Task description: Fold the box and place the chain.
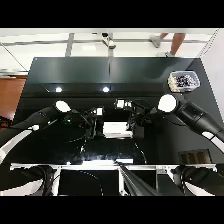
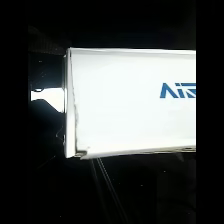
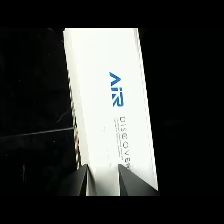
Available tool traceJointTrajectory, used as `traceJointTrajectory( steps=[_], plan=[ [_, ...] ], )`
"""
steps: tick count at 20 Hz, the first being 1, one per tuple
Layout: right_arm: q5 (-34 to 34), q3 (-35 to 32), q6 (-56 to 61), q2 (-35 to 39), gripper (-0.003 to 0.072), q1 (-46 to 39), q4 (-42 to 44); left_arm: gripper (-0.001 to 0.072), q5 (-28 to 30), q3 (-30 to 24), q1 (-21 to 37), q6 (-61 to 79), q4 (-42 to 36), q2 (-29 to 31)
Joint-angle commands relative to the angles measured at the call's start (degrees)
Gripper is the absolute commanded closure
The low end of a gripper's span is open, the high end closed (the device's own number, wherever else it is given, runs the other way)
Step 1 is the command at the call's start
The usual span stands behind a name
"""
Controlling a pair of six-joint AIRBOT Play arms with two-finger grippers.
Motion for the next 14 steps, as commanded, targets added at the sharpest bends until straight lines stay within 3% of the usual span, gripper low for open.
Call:
traceJointTrajectory(
  steps=[1, 14],
  plan=[
    [-2.25, -0.09, 0.04, -0.15, 0.0470, 1.20, -0.26, 0.0363, -0.02, 0.04, -0.02, -0.07, 0.02, -0.04],
    [-2.14, -0.09, 0.17, -0.15, 0.0498, 1.33, -0.28, 0.0363, -0.02, 0.04, -0.02, -0.07, 0.02, -0.04]
  ],
)
